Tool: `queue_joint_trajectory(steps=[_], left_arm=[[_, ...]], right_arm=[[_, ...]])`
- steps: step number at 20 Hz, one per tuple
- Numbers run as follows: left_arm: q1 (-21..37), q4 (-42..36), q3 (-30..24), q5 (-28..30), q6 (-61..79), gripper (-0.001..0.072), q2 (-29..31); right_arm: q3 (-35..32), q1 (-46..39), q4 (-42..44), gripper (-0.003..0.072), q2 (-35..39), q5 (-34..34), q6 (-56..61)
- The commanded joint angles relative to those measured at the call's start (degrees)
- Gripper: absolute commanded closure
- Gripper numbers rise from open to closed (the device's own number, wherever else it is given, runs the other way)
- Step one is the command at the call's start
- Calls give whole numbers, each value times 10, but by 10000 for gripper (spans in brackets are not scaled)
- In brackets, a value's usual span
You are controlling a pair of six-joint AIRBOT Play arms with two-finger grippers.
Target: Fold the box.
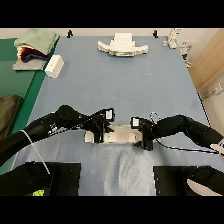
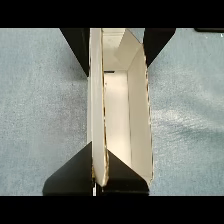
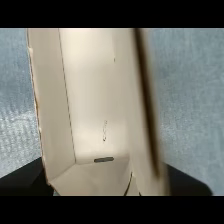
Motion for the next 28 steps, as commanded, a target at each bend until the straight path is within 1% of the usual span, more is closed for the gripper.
queue_joint_trajectory(steps=[1, 5, 6, 7, 12, 14, 15, 23, 28], left_arm=[[0, 0, 1, 0, 0, 693, 0], [0, 0, 1, 0, 0, 692, 0], [0, 0, 1, 0, 0, 693, 0], [0, 0, 1, 0, 0, 693, 0], [0, 0, 1, 0, 0, 692, 0], [0, 0, 1, 0, 0, 692, 0], [0, 0, 1, 0, 0, 693, 0], [0, 0, 1, 0, 0, 692, 0], [0, 0, 1, 0, 0, 693, 0]], right_arm=[[0, 1, 0, -10, -2, -1, 0], [0, 1, -1, 4, -2, -1, 0], [0, 1, -1, 96, -2, -2, 0], [0, 0, -2, 138, -2, -1, 0], [0, 0, -6, 137, -2, -3, 0], [0, 0, -6, 72, -2, -2, 0], [0, 0, -6, 60, -2, -2, 0], [0, 1, -1, 60, -16, -2, 0], [0, 0, -6, 60, -14, -15, 0]])
